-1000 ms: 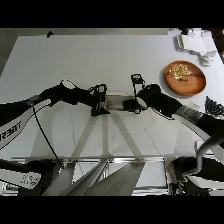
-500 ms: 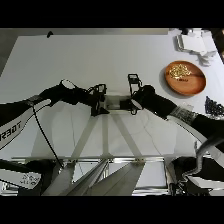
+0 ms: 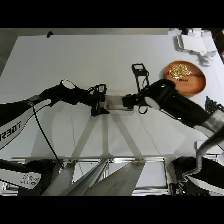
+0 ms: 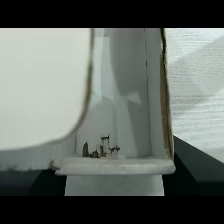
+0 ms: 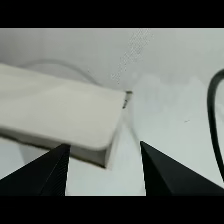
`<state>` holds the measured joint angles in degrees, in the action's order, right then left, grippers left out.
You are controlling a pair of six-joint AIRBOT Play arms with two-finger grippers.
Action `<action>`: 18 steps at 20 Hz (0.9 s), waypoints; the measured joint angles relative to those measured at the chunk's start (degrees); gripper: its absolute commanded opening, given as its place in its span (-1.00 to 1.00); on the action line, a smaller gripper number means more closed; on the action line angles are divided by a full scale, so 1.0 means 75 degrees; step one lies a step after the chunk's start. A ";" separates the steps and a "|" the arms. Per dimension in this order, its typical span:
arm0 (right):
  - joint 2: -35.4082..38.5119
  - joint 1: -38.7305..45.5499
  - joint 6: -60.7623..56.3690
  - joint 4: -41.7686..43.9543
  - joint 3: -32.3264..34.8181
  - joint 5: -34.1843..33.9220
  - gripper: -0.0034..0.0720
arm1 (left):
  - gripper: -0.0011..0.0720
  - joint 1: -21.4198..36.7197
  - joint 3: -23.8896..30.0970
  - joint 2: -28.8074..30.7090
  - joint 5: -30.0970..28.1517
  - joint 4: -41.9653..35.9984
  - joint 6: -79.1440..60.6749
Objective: Fold the box and place the chain.
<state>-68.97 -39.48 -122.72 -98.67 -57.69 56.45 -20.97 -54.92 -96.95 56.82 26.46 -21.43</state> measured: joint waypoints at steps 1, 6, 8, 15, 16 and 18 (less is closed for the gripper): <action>0.0277 0.0198 0.0233 -0.0020 0.0000 0.0067 0.43 | -0.76 -0.0003 0.0000 0.0000 0.0000 -0.0003 0.0000; 0.1008 0.2302 0.1801 -0.0055 0.0000 -0.0073 0.44 | -0.76 -0.0003 0.0000 0.0000 0.0000 -0.0003 0.0003; 0.0973 0.3398 0.2238 -0.0055 0.0000 -0.0428 0.65 | -0.76 0.0000 0.0000 0.0000 0.0000 -0.0003 0.0006; -0.1355 0.6435 0.3480 0.0627 -0.1291 -0.1463 0.88 | -0.76 -0.0003 0.0000 0.0000 0.0000 -0.0006 0.0006; -0.1818 0.6636 0.3611 0.0705 -0.1644 -0.1495 0.88 | -0.76 -0.0003 0.0000 0.0000 0.0000 -0.0006 0.0006; -0.2774 0.6913 0.3806 0.0828 -0.2381 -0.1574 0.88 | -0.76 0.0000 0.0000 0.0000 0.0000 -0.0006 0.0006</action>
<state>-89.78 12.36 -94.17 -92.47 -75.55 44.64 -20.97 -54.92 -96.95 56.82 26.41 -21.39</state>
